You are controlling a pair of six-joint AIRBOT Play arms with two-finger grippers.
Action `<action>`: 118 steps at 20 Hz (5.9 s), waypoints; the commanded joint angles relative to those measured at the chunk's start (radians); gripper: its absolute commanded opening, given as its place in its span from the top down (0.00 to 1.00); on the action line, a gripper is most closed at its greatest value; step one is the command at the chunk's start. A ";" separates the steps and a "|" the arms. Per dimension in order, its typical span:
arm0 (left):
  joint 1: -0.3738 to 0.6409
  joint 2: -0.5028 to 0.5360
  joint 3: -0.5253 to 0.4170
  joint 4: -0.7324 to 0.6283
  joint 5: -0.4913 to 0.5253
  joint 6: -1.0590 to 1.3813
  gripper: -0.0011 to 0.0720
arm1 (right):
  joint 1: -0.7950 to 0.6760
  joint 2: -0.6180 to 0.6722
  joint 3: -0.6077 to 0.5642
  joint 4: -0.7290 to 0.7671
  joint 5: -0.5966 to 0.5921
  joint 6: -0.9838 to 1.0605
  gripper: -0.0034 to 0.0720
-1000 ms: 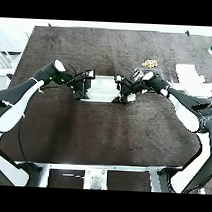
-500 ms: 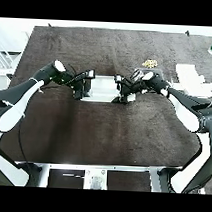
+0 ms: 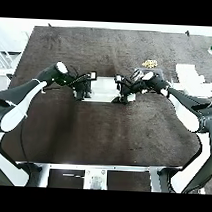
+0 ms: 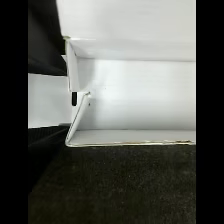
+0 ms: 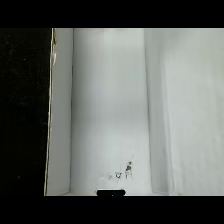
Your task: Fold the box and place the chain.
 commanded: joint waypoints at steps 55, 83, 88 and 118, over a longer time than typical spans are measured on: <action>0.155 0.177 -0.002 -0.131 -0.188 -0.413 0.96 | 0.000 0.001 0.000 0.001 0.000 0.001 0.27; 0.435 0.202 -0.328 -0.292 -0.022 -1.016 0.96 | 0.000 0.001 0.000 0.001 0.000 0.001 0.27; 0.373 0.129 -0.328 -0.278 0.029 -1.018 0.96 | 0.000 0.001 0.000 0.001 0.000 0.001 0.27; 0.218 0.070 -0.241 -0.480 0.000 -0.932 0.70 | 0.000 0.001 0.000 0.001 0.000 0.001 0.27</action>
